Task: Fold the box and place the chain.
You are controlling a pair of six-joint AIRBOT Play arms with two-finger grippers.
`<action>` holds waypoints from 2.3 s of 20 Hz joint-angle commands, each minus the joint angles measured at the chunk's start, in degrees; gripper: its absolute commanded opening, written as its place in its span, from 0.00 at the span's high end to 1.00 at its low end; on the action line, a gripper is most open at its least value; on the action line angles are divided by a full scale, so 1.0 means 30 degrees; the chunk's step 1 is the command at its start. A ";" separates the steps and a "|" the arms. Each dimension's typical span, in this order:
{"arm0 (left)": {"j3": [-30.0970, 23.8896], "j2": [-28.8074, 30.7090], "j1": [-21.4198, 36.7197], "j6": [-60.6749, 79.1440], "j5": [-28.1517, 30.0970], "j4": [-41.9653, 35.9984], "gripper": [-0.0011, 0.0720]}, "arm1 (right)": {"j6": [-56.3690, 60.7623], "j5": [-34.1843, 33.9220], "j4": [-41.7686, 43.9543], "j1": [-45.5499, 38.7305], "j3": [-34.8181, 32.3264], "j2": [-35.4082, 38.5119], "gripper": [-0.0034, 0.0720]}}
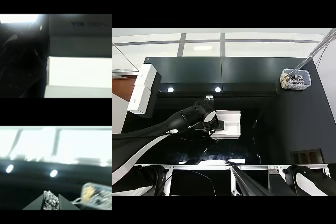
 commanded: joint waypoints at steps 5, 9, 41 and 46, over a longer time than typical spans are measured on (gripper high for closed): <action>0.0007 0.0000 -0.0007 -0.0007 -0.0007 0.0007 0.94 | -0.0656 0.4554 0.1275 0.6091 -0.1166 0.0561 0.91; 0.0007 0.0000 -0.0007 -0.0007 -0.0029 0.0000 0.94 | -0.1027 0.3956 0.3198 0.8750 -0.4058 0.0561 0.91; 0.0007 0.0000 -0.0007 -0.0007 -0.0087 0.0000 0.94 | -0.6105 -0.4248 0.4903 0.5231 -1.9081 0.0889 0.09; 0.0007 0.0000 -0.0007 -0.0007 -0.0036 0.0007 0.94 | -1.3041 -0.7213 0.6564 0.2623 -2.4757 0.2339 0.09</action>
